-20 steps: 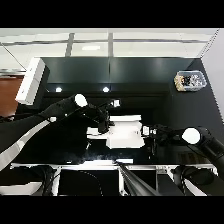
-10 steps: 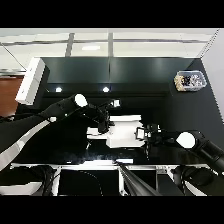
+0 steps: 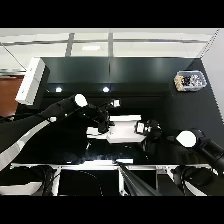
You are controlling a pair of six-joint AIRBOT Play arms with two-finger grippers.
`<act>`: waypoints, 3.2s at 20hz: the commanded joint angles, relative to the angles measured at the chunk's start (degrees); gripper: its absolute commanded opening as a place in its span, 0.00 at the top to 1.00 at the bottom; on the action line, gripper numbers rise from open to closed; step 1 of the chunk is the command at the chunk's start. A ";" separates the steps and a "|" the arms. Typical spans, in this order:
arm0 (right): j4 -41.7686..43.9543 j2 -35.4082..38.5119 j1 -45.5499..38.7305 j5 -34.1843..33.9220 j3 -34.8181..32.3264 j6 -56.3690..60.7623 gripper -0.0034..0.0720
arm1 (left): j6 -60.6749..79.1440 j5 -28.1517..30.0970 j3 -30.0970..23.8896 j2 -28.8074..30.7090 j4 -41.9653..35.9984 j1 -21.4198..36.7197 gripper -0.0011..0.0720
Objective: Fold the box and place the chain.
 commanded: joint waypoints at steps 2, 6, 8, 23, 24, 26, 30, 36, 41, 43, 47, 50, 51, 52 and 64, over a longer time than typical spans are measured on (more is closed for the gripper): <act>1.68 -1.09 -5.05 1.51 3.72 -0.35 0.05 | 0.02 -0.02 -0.02 -0.02 0.00 -0.02 0.95; 2.34 -6.40 -5.62 1.18 5.51 -6.01 0.05 | 0.04 -0.02 -0.02 -0.02 0.00 -0.02 0.96; 2.36 -7.72 -7.10 1.55 7.48 -7.23 0.05 | 0.35 -0.02 0.00 0.07 0.00 -0.02 0.96; 10.21 -11.74 -10.10 5.35 8.37 -16.61 0.05 | 2.36 3.26 -0.37 1.53 7.74 -2.16 0.96; 11.23 -12.37 -10.08 5.42 8.37 -17.09 0.05 | 2.36 3.39 -0.37 1.53 7.69 -2.16 0.96; 14.43 -13.92 -10.08 6.86 8.37 -19.10 0.05 | 2.34 3.39 -0.37 1.53 7.69 -2.16 0.96; 16.28 -15.47 -10.10 7.56 5.95 -22.05 0.05 | 1.90 3.43 -0.35 1.53 7.69 -2.14 0.96; 20.74 -16.68 -9.70 3.45 1.81 -32.61 0.05 | 1.66 3.41 -0.35 1.53 7.63 -2.05 0.96; 21.62 -18.84 -9.62 1.40 1.81 -37.29 0.05 | 0.22 3.41 -0.35 1.53 7.63 -2.05 0.96; 21.57 -19.32 -9.62 1.44 1.84 -37.44 0.05 | 0.22 3.41 -0.35 1.53 7.65 -2.05 0.96; 21.57 -19.32 -9.64 1.44 1.86 -37.44 0.05 | 0.22 3.43 -0.35 1.53 7.65 -2.05 0.96; 21.42 -19.32 -9.62 1.42 1.84 -37.44 0.05 | 0.22 3.43 -0.35 1.53 7.65 -2.05 0.95; 21.42 -19.32 -9.62 1.40 1.84 -37.42 0.05 | 0.22 3.43 -0.35 1.53 7.65 -2.05 0.96; 21.42 -19.34 -9.62 1.27 1.86 -37.42 0.05 | 0.22 3.43 -0.35 1.53 7.65 -2.05 0.96; 19.08 -19.50 -9.62 0.04 1.90 -34.99 0.05 | 0.22 3.80 -0.35 1.53 7.65 -2.05 0.95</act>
